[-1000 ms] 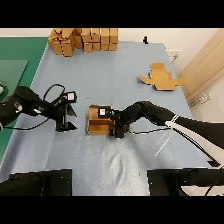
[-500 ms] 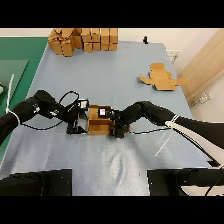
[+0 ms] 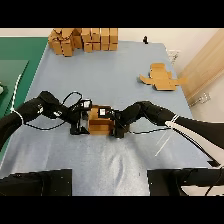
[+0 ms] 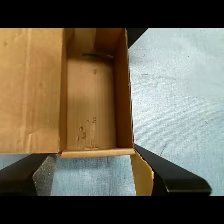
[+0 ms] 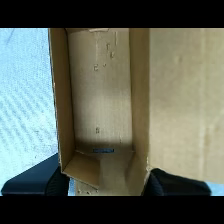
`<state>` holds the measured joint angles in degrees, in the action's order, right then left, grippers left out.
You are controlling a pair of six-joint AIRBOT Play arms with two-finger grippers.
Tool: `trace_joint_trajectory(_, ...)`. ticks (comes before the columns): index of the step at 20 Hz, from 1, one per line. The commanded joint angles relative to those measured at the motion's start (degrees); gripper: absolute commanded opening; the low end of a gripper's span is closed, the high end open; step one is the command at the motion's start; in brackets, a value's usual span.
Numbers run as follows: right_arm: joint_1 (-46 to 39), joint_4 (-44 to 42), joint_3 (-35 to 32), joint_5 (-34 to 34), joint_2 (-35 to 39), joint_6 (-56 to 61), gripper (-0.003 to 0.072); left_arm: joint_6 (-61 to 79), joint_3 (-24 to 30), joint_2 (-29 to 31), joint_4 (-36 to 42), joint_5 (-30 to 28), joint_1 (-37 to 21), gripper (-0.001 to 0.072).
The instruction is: Fold the box.
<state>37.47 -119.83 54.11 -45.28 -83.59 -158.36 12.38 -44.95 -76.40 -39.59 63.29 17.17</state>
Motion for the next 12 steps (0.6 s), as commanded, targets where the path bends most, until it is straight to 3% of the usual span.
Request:
trace_joint_trajectory(1, 0.02, 0.0, -0.02, 0.0, -0.02, -0.02, 0.0083, -1.9, 0.15, -0.07, -1.77, -1.4, 0.0, 0.07)
trace_joint_trajectory(12, 0.02, 0.02, -0.02, 0.02, -0.02, -0.02, 0.0083, -1.79, 2.12, -0.2, -1.7, -7.32, 3.65, 0.07)
